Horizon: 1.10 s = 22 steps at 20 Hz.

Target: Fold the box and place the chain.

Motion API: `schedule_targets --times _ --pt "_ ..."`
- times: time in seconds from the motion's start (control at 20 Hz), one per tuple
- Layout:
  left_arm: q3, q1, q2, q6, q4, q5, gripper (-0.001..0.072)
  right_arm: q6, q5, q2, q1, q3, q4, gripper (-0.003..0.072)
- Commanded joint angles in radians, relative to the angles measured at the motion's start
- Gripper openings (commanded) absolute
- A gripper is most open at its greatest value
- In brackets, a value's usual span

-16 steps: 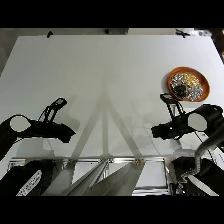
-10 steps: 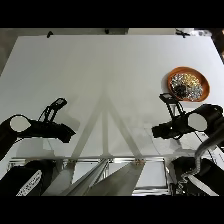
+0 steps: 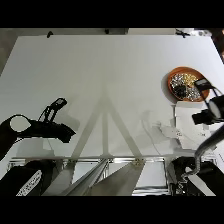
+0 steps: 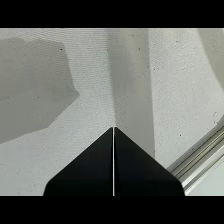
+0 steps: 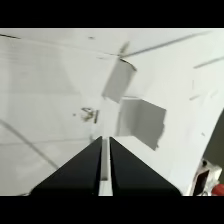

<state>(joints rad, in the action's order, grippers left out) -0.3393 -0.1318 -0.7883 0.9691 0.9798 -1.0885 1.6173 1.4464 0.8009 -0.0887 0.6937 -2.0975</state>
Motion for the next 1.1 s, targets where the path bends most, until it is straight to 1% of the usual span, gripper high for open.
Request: schedule_targets --times 0.0,0.05,0.1,0.15,0.2,0.25,0.3,0.5,0.55,0.6,0.7,0.8,0.85,0.9,0.95,1.0,1.05 --pt "0.000 -0.001 0.000 0.000 0.000 0.000 0.0009 -0.082 -0.113 0.007 0.332 0.004 -0.046 0.0426" --pt "0.000 -0.001 0.000 0.000 0.000 0.000 0.0009 -0.091 -0.133 0.016 0.392 0.004 -0.031 0.0466" --pt "0.000 -0.001 0.000 0.000 0.000 0.000 0.0009 -0.115 -0.143 0.031 0.437 0.004 -0.015 0.0469" --pt "0.000 -0.001 0.000 0.000 0.000 0.000 0.0009 -0.138 -0.145 0.059 0.469 0.004 -0.003 0.0495" --pt "0.000 -0.001 0.000 0.000 0.000 0.000 0.0009 -0.159 -0.140 0.090 0.492 0.004 0.001 0.0557" --pt "0.000 -0.001 0.000 0.000 0.000 0.000 0.0009 -0.187 -0.125 0.128 0.510 0.004 0.000 0.0640" --pt "0.000 -0.001 0.000 0.000 0.000 0.000 0.0009 -0.204 -0.122 0.162 0.525 0.004 -0.001 0.0673" --pt "0.000 -0.001 0.000 0.000 0.000 0.000 0.0009 -0.238 -0.135 0.296 0.569 0.004 -0.008 0.0665" --pt "0.000 -0.001 0.000 0.000 0.000 0.000 0.0009 -0.238 -0.145 0.328 0.582 0.004 -0.012 0.0644" --pt "0.000 -0.001 0.000 0.000 0.000 0.000 0.0009 -0.235 -0.159 0.357 0.597 0.004 -0.016 0.0642" --pt "0.000 -0.001 0.000 0.000 0.000 0.000 0.0009 -0.234 -0.167 0.405 0.624 0.004 -0.012 0.0553" --pt "0.000 -0.001 0.000 0.000 0.000 0.000 0.0009 -0.235 -0.181 0.431 0.642 0.004 0.000 0.0505" --pt "0.000 -0.001 0.000 0.000 0.000 0.000 0.0009 -0.235 -0.196 0.438 0.647 0.004 0.008 0.0444" --pt "0.000 -0.001 0.000 0.000 0.000 0.000 0.0009 -0.234 -0.212 0.444 0.652 0.004 0.023 0.0401" --pt "0.000 -0.001 0.000 0.000 0.000 0.000 0.0009 -0.233 -0.214 0.454 0.652 0.004 0.034 0.0394" --pt "0.000 -0.001 0.000 0.000 0.000 0.000 0.0009 -0.230 -0.207 0.461 0.652 0.004 0.042 0.0277" --pt "0.000 -0.001 0.000 0.000 0.000 0.000 0.0009 -0.230 -0.199 0.461 0.652 0.004 0.054 0.0007"
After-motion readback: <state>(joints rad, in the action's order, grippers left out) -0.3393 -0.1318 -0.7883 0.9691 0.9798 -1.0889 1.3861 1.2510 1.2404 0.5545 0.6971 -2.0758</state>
